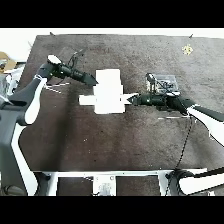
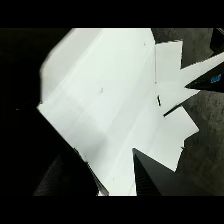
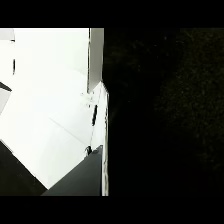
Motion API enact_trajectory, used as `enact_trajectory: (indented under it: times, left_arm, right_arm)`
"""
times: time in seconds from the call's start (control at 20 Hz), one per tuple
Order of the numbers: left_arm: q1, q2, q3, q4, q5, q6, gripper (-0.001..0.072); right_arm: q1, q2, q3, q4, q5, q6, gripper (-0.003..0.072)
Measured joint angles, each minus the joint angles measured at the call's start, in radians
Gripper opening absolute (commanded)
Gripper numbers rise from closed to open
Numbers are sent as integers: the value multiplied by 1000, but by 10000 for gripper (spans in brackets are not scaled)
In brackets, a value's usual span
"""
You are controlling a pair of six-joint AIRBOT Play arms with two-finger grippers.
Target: Fold the box and place the chain.
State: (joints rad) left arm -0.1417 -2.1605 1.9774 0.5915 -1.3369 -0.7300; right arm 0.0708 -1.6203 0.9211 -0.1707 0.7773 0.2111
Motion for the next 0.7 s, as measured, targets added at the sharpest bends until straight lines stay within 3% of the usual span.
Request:
enact_trajectory:
  times: [0.2,0.5,0.55,0.65,0.7]
  left_arm:
    - [-2,-91,55,-85,-64,-23,473]
    - [-2,-134,72,-161,-137,-29,463]
    - [-2,-136,73,-166,-143,-29,391]
    - [-2,-139,74,-164,-153,-30,391]
    - [-2,-140,74,-162,-157,-30,347]
  right_arm:
    - [0,0,0,-1,3,-10,2]
    - [0,0,0,-1,4,-12,2]
    - [0,0,0,-1,4,-13,2]
    - [0,0,0,-2,5,-14,2]
    - [0,0,0,-2,5,-14,2]
